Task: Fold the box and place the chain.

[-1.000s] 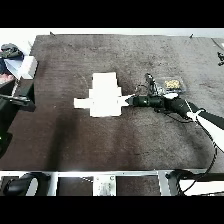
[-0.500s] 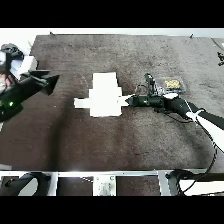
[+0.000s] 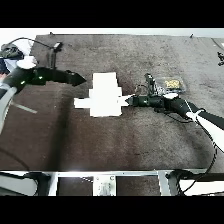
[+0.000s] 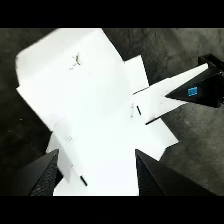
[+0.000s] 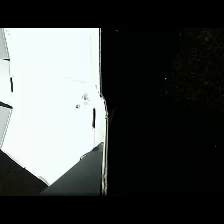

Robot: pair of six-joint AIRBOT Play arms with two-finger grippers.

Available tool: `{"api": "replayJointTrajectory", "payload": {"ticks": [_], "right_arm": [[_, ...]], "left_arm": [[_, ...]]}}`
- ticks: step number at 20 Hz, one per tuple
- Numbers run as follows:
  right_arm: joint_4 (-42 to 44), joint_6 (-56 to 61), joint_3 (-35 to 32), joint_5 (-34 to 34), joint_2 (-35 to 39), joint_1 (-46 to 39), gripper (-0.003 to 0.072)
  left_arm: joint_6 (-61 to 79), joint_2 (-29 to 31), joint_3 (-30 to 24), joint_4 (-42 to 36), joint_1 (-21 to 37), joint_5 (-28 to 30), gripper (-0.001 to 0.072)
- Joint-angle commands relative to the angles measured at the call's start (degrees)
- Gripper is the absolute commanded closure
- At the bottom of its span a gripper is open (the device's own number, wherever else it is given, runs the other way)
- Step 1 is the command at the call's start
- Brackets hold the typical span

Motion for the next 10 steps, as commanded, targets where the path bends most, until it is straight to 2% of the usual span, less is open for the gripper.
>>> {"api": "replayJointTrajectory", "payload": {"ticks": [1, 6, 10], "right_arm": [[0.00, 0.02, 0.04, -0.02, -0.04, 0.04, 0.0707], [0.02, 0.02, 0.04, -0.04, -0.04, 0.04, 0.0707], [0.02, 0.00, 0.04, -0.04, -0.04, 0.04, 0.0708]], "left_arm": [[-10.95, -11.45, 13.40, 4.39, -1.60, -7.89, 0.0192], [-14.51, -21.68, 24.35, 4.24, -1.60, -16.92, 0.0192], [-14.60, -26.16, 26.75, 0.90, -1.60, -19.12, 0.0192]]}}
